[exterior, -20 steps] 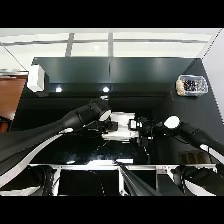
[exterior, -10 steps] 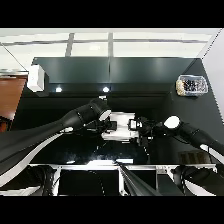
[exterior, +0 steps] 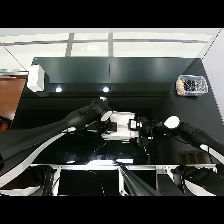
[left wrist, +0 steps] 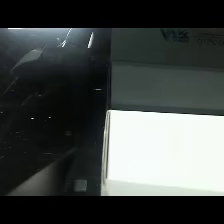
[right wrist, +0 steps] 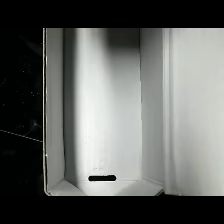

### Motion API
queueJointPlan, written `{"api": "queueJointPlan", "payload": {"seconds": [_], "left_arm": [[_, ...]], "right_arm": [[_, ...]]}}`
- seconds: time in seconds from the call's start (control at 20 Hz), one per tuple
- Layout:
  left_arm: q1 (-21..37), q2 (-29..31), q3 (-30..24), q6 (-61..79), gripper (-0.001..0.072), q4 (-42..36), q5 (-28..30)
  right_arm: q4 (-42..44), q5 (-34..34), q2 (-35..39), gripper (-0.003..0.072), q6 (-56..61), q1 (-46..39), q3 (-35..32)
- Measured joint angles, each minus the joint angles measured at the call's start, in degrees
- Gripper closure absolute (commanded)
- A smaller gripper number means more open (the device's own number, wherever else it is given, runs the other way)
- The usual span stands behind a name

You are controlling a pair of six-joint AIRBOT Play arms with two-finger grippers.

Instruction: Fold the box and place the chain.

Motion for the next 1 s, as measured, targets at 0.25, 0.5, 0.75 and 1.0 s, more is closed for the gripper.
{"api": "queueJointPlan", "payload": {"seconds": [0.25,0.5,0.75,1.0], "left_arm": [[-0.2,-0.3,0.0,0.1,0.0683,-0.2,0.3],[-0.3,-0.3,0.0,0.1,0.0682,-0.1,0.1],[-0.3,-0.3,0.1,0.3,0.0682,-0.1,0.0],[-0.3,-0.3,0.0,0.3,0.0681,0.0,-0.2]], "right_arm": [[0.0,0.0,0.0,0.0484,0.0,0.0,0.0],[0.0,0.0,0.0,0.0484,0.0,0.0,0.0],[-0.1,-0.4,0.1,-0.0021,0.8,0.0,0.0],[-5.6,-0.2,4.0,-0.0020,7.4,-0.1,0.0]]}}
